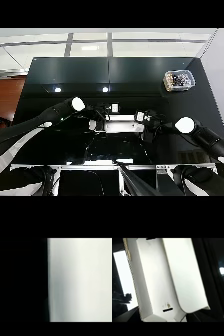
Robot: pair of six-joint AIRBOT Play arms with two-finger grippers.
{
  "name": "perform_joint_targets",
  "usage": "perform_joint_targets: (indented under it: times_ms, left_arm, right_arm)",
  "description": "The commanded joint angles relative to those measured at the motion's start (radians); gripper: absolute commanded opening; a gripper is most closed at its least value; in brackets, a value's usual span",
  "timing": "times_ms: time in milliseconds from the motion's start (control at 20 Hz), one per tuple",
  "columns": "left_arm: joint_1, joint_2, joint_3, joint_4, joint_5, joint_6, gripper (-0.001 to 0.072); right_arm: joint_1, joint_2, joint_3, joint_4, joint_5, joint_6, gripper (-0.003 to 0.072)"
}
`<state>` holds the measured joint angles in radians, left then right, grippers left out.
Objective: Fold the box and place the chain.
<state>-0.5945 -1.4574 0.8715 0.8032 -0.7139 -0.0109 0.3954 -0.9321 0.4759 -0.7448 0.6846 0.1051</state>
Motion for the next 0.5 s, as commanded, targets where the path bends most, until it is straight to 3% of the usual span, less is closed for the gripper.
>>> perform_joint_targets:
  times_ms: [0, 450]
  left_arm:
    - [0.000, -0.001, 0.001, 0.000, -0.001, 0.000, 0.0024]
    - [-0.001, 0.000, 0.001, 0.000, -0.023, -0.001, 0.0024]
  right_arm:
    - [-0.050, -0.008, 0.018, 0.056, 0.031, -0.056, 0.0707]
    - [-0.127, -0.154, 0.018, 0.359, 0.098, -0.372, 0.0707]
